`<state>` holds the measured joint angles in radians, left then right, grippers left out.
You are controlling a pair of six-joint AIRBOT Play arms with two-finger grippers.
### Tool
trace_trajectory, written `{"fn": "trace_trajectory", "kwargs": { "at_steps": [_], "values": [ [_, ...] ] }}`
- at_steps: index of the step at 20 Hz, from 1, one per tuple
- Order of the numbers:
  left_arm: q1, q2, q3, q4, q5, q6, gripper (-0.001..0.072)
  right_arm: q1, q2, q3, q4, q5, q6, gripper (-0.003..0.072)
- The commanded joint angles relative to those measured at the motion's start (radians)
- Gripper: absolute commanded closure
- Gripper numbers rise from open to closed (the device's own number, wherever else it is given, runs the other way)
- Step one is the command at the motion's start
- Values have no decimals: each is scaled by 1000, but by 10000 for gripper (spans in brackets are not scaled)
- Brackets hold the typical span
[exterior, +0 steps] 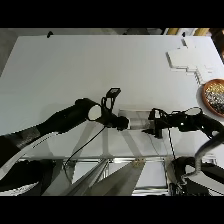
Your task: Fold the box and place the chain.
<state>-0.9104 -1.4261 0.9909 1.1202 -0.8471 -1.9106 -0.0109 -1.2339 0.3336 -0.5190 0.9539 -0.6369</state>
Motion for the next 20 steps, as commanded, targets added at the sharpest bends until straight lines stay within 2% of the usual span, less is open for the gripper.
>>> {"fn": "trace_trajectory", "kwargs": {
  "at_steps": [1, 7, 9, 15, 18, 20],
  "values": [
    [-45, -89, 127, 172, -135, -174, 341, 0, 0, 0, 0, 0, 0, 271],
    [-87, -209, 303, 290, -284, -389, 342, 0, 0, 0, 0, 0, 0, 271],
    [-91, -216, 310, 310, -292, -460, 370, 0, 0, 0, 0, 0, 0, 271],
    [-95, -247, 316, 323, -353, -545, 390, 0, 0, 0, 0, 0, 0, 271],
    [-95, -304, 386, 306, -416, -544, 390, 0, 0, 0, 0, 0, 0, 271],
    [-94, -323, 431, 311, -422, -545, 390, 0, 0, 0, 0, 0, 0, 271]
  ]
}}
